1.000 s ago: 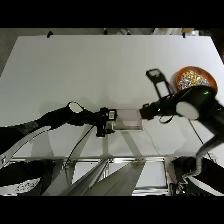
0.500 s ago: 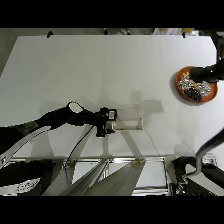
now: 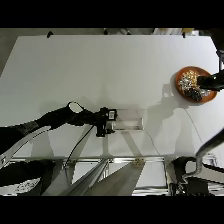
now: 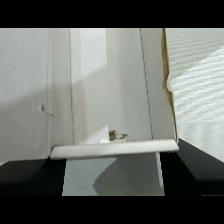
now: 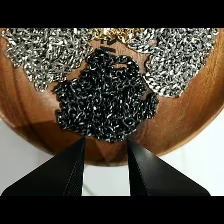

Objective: Fold the box and place the chain.

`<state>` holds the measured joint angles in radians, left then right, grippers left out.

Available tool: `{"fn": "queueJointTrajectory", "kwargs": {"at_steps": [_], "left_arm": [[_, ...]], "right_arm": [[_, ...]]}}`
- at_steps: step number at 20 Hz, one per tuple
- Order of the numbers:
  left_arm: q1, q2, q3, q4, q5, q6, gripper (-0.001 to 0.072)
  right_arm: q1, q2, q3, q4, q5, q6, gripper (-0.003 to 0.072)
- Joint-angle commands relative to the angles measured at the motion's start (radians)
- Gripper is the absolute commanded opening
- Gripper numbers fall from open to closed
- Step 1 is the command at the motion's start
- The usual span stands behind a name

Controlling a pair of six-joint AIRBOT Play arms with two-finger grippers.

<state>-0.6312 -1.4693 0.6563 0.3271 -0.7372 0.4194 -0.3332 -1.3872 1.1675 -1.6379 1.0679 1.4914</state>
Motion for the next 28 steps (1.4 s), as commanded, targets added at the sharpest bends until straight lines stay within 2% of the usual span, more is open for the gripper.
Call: {"fn": "queueJointTrajectory", "kwargs": {"at_steps": [1,8,16,20,21,22,23,28], "left_arm": [[0.0,0.0,0.001,0.0,0.0,0.0,0.0391],[0.0,0.0,0.001,0.0,0.0,0.0,0.0391],[0.0,0.0,0.001,0.0,0.0,0.0,0.0391],[0.0,0.0,0.001,0.0,0.0,0.0,0.0391],[0.0,0.0,0.001,0.0,0.0,0.0,0.0391],[0.0,0.0,0.001,0.0,0.0,0.0,0.0391],[0.0,0.0,0.001,0.0,0.0,0.0,0.0391],[0.0,0.0,0.001,0.0,0.0,0.0,0.0391]], "right_arm": [[-0.012,-0.034,0.0,0.017,-0.041,-0.005,0.0259],[-0.012,-0.07,0.0,0.017,-0.032,-0.005,0.0259],[-0.012,-0.177,0.0,0.024,-0.041,-0.005,0.0259],[-0.012,-0.196,0.0,0.024,-0.079,-0.005,0.0257],[-0.012,-0.196,0.0,0.024,-0.083,-0.005,0.0199],[-0.011,-0.195,0.0,0.024,-0.082,-0.006,0.0087],[-0.011,-0.191,0.0,0.027,-0.079,-0.02,0.0016],[-0.011,-0.074,0.0,0.03,-0.077,-0.058,0.0017]]}}
